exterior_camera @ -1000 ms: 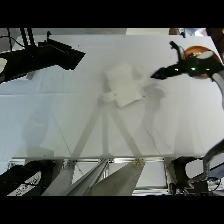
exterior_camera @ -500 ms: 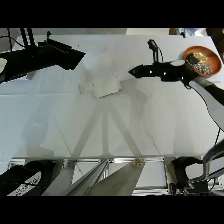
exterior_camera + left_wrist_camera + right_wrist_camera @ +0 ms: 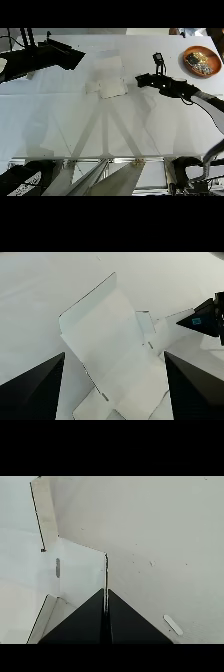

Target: Fold the box and place the chain.

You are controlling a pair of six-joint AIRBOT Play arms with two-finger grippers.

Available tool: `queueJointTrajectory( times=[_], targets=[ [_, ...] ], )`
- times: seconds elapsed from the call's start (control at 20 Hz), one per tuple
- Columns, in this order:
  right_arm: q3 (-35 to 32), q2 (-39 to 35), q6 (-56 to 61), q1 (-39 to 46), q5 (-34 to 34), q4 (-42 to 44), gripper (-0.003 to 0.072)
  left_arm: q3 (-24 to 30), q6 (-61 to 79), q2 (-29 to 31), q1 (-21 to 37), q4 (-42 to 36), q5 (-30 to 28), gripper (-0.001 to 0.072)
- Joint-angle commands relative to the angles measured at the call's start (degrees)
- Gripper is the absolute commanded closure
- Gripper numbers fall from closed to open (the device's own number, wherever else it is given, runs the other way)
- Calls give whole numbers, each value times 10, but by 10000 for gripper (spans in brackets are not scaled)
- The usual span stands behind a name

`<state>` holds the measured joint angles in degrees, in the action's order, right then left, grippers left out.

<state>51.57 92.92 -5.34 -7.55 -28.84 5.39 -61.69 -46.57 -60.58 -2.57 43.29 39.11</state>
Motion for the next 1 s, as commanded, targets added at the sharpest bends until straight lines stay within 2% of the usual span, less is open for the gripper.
queueJointTrajectory(
  times=[0.0, 0.95],
  targets=[
    [-10, -3, -20, -1, 11, 19, 675, -1, 0, 0, 0, 0, 0, 10],
    [-10, -3, -20, -1, 4, 20, 675, -1, -4, 0, 0, -4, 5, 11]
  ],
)
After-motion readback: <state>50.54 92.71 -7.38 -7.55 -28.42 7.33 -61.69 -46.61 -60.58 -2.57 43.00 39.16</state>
